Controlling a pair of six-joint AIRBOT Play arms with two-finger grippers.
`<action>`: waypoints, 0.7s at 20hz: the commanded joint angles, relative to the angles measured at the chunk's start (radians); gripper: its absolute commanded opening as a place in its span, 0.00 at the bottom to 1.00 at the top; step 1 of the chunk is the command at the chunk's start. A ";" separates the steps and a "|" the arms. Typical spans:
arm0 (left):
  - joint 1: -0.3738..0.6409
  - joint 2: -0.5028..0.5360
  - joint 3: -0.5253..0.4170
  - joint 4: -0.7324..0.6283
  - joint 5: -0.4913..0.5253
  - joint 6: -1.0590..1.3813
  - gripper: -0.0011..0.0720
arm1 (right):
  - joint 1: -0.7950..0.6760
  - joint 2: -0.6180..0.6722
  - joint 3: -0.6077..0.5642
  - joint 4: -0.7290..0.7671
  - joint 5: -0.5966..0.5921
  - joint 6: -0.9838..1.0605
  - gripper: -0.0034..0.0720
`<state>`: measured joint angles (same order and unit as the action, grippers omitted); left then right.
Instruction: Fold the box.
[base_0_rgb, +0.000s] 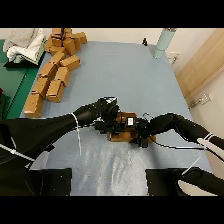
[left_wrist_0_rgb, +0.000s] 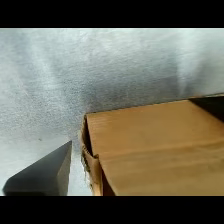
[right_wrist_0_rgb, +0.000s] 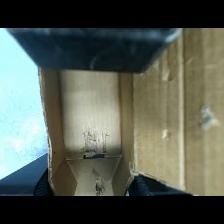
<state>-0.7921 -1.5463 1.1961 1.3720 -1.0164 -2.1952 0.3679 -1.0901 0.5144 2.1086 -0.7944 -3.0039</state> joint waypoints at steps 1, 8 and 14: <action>0.000 -0.027 0.004 0.001 -0.015 -0.024 0.59 | 0.001 0.000 0.000 0.000 0.000 0.000 0.69; 0.000 -0.037 0.004 -0.002 -0.011 -0.021 0.55 | 0.001 0.000 0.000 0.000 0.000 0.000 0.69; 0.000 -0.037 0.004 -0.018 0.014 -0.021 0.03 | 0.001 0.000 0.000 0.000 0.000 0.000 0.69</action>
<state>-0.7929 -1.5829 1.1995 1.3647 -1.0126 -2.2185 0.3679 -1.0901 0.5144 2.1086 -0.7944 -3.0047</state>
